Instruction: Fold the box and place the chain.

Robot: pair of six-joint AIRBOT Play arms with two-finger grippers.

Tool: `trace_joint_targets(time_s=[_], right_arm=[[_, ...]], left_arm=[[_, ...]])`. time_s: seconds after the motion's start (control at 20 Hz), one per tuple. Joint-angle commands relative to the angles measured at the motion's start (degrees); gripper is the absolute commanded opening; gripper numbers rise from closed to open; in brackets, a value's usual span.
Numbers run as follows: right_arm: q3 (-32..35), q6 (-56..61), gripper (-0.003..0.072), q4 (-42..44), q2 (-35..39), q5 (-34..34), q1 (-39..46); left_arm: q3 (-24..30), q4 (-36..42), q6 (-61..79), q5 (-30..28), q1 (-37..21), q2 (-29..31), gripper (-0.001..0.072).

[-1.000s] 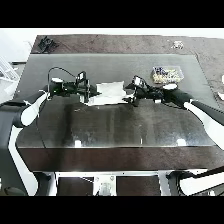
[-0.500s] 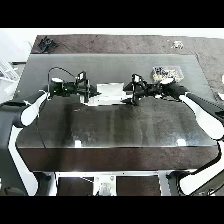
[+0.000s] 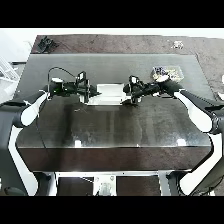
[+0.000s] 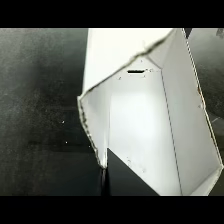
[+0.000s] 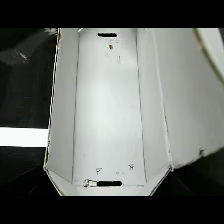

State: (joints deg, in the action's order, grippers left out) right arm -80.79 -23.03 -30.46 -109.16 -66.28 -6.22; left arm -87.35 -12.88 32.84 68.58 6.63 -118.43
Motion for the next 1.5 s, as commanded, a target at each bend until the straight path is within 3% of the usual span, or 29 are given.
trace_joint_targets(time_s=[0.0, 1.45], right_arm=[[-2.3, -1.6, 0.0696, -0.3, -1.9, -1.3, -0.2], [-4.8, -0.5, 0.0695, 1.5, -5.4, -3.6, -1.1]], left_arm=[[0.0, 0.0, 0.0, 0.0, 0.0, 0.0, 0.002], [0.0, 0.0, 0.0, 0.0, 0.0, 0.0, 0.002]])
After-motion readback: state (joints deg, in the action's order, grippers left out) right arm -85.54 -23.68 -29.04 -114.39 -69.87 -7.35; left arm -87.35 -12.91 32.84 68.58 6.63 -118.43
